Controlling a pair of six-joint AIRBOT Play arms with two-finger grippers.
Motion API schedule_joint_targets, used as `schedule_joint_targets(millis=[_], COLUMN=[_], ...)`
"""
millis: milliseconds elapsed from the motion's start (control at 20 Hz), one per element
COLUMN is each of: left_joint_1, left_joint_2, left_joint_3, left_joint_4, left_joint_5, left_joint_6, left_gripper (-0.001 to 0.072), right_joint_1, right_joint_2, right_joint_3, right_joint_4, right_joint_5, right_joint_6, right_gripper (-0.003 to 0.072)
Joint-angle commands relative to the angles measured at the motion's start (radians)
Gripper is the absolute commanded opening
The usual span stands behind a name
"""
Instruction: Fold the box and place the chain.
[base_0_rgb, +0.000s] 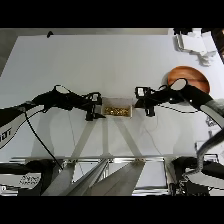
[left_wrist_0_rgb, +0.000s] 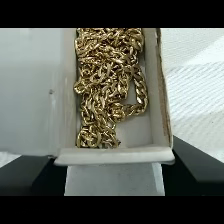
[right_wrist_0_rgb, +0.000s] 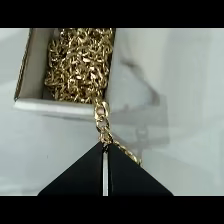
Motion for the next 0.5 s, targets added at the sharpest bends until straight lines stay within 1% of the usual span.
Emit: schedule_joint_targets(millis=[0,150,250,350,450], left_joint_1=[0.001,0.0,0.001,0.001,0.001], left_joint_2=[0.0,0.001,0.001,0.001,0.001], left_joint_3=[0.0,0.0,0.0,0.0,0.0], left_joint_4=[0.001,0.001,0.0,0.0,0.001], left_joint_5=[0.0,0.0,-0.001,0.0,0.0], left_joint_6=[0.0,0.0,0.0,0.0,0.0], left_gripper=[0.0213,0.0213,0.0213,0.0213,0.0213], right_joint_1=[0.001,0.038,0.089,0.135,0.175], right_joint_2=[0.12,0.229,0.251,0.248,0.248], right_joint_3=[0.0,0.018,0.064,0.129,0.182], right_joint_4=[-0.1,-0.093,-0.064,0.006,0.076], right_joint_5=[0.061,0.184,0.228,0.203,0.104], right_joint_6=[0.228,0.348,0.418,0.452,0.454], right_gripper=[0.0007,0.0007,0.0007,0.0007,0.0007])
